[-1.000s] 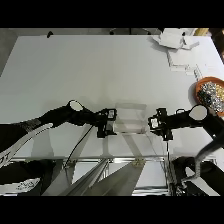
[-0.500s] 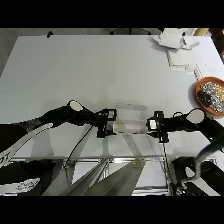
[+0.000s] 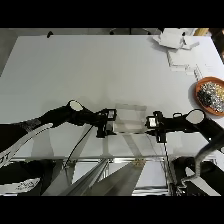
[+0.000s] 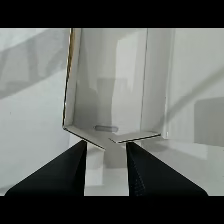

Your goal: Fold the box and place the chain.

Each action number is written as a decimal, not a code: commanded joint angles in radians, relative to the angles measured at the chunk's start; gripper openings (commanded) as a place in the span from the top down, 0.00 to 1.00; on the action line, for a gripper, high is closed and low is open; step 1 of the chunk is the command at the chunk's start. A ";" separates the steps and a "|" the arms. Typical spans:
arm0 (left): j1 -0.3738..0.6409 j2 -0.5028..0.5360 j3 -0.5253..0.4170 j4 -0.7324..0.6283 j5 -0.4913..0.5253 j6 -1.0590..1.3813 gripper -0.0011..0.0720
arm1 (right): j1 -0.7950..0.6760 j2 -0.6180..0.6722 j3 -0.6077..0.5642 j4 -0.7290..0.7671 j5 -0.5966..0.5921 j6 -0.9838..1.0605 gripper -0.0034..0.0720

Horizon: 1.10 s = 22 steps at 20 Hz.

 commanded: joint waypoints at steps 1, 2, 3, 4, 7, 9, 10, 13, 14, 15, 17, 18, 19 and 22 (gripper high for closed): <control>0.001 0.000 0.000 -0.001 0.000 0.000 0.78 | 0.031 -0.018 -0.001 0.037 -0.046 0.024 0.67; 0.001 0.000 0.000 -0.001 0.000 0.000 0.78 | 0.050 -0.027 -0.001 0.053 -0.057 0.024 0.67; 0.001 0.000 0.000 -0.001 0.000 0.000 0.78 | 0.065 -0.039 -0.001 0.061 -0.065 0.024 0.70; 0.001 0.000 0.000 -0.001 0.000 0.000 0.78 | 0.077 -0.053 -0.001 0.061 -0.073 0.024 0.74; 0.001 0.000 0.000 -0.001 0.000 0.000 0.78 | 0.092 -0.069 -0.001 0.090 -0.104 0.025 0.74; 0.001 0.000 0.000 -0.001 0.000 0.000 0.78 | 0.093 -0.070 -0.001 0.133 -0.108 0.024 0.74; 0.000 0.000 0.000 -0.001 0.000 0.000 0.78 | 0.093 -0.071 -0.001 0.139 -0.108 0.024 0.74; 0.001 0.000 0.000 -0.001 0.000 0.000 0.78 | 0.093 -0.099 -0.001 0.139 -0.108 0.029 0.60; 0.001 0.000 0.000 -0.001 0.000 0.000 0.78 | 0.093 -0.117 -0.001 0.139 -0.111 0.049 0.48; 0.001 0.000 0.000 -0.001 0.000 0.000 0.78 | 0.093 -0.132 -0.001 0.139 -0.112 0.065 0.41; 0.001 0.000 0.000 -0.001 0.000 0.000 0.78 | 0.093 -0.140 -0.001 0.139 -0.110 0.077 0.40; 0.001 0.000 0.000 -0.001 0.000 0.000 0.78 | 0.093 -0.134 -0.001 0.138 -0.106 0.092 0.40; 0.000 0.000 0.000 -0.001 0.000 0.000 0.78 | 0.092 -0.122 -0.001 0.133 -0.106 0.138 0.40; 0.000 0.000 0.000 -0.001 0.000 0.000 0.78 | 0.092 -0.008 -0.001 0.013 -0.104 0.403 0.40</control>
